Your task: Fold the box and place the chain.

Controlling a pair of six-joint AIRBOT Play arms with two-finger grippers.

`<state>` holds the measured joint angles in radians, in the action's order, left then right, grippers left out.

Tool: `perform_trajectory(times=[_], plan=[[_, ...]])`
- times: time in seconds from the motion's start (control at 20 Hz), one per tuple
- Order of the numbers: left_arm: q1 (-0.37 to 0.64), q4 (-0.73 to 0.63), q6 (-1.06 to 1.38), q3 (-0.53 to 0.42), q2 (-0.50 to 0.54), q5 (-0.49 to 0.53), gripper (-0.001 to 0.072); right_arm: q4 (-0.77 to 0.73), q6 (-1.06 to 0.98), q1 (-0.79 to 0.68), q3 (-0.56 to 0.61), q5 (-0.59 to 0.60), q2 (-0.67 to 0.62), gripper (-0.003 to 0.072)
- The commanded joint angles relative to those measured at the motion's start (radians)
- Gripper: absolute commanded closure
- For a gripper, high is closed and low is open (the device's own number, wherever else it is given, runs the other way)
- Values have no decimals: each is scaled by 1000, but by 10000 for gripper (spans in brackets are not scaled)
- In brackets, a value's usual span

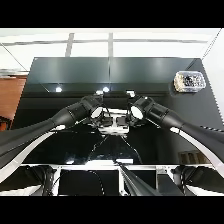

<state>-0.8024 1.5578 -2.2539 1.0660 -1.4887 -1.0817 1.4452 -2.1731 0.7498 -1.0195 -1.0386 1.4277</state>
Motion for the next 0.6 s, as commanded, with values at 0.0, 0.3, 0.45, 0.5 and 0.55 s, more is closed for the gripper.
perform_trajectory(times=[0.0,0.3,0.45,0.5,0.55], plan=[[1,0,1,1,0,0,681,50,-57,19,-27,-28,35,386],[1,0,1,1,0,-1,681,70,-150,21,-63,-78,88,496],[1,1,1,1,0,-1,681,56,-149,21,-63,-76,88,673],[1,0,1,1,0,-1,681,51,-149,21,-63,-74,88,671],[1,0,1,1,0,-1,681,50,-149,21,-63,-72,88,672]])
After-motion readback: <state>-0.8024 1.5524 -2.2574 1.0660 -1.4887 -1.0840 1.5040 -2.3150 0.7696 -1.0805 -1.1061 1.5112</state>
